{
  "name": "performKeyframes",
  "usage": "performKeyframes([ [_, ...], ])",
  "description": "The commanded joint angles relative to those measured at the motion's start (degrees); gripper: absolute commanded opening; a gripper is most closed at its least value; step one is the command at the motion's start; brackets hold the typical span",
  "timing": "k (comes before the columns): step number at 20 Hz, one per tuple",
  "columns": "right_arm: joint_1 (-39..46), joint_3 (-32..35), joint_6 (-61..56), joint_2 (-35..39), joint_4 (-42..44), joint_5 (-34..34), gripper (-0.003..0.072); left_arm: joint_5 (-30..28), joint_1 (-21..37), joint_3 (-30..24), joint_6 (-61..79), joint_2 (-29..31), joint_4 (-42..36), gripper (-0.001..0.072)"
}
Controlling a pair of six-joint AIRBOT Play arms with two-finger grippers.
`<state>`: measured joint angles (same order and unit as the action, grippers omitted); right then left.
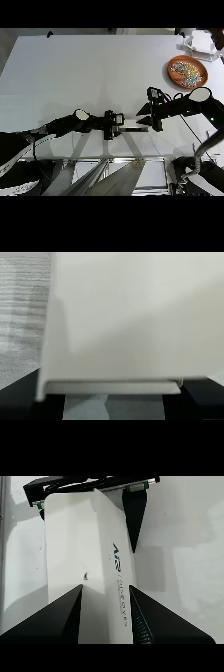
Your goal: Fold the box and place the chain.
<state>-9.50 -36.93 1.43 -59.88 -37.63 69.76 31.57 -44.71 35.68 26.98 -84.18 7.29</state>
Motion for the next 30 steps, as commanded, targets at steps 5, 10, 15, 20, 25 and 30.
performKeyframes([
  [5, -0.22, 1.27, 1.68, 2.95, -5.27, -0.31, 0.0296, -0.02, -0.02, 0.0, 0.0, 0.04, 0.0, 0.0273],
  [10, -0.2, 3.78, 1.68, 2.97, -7.56, -3.21, 0.0293, -0.02, -0.02, 0.0, 0.0, 0.04, 0.02, 0.0273],
  [15, -0.2, 3.78, 1.68, 2.97, -7.39, -3.21, 0.0219, -0.02, -0.02, 0.0, 0.0, 0.04, 0.02, 0.0273],
  [20, -0.2, 3.78, 1.68, 2.97, -7.04, -3.32, 0.0177, -0.02, -0.02, 0.0, 0.0, 0.04, 0.02, 0.0273],
  [25, -0.22, 3.87, 1.64, 2.97, -7.1, -3.56, 0.0156, -0.02, -0.02, 0.0, 0.0, 0.04, 0.02, 0.0273],
  [30, -0.2, 4.85, 1.64, 2.97, -6.95, -6.73, 0.0156, -0.02, -0.02, 0.0, 0.0, 0.04, 0.0, 0.0273],
])
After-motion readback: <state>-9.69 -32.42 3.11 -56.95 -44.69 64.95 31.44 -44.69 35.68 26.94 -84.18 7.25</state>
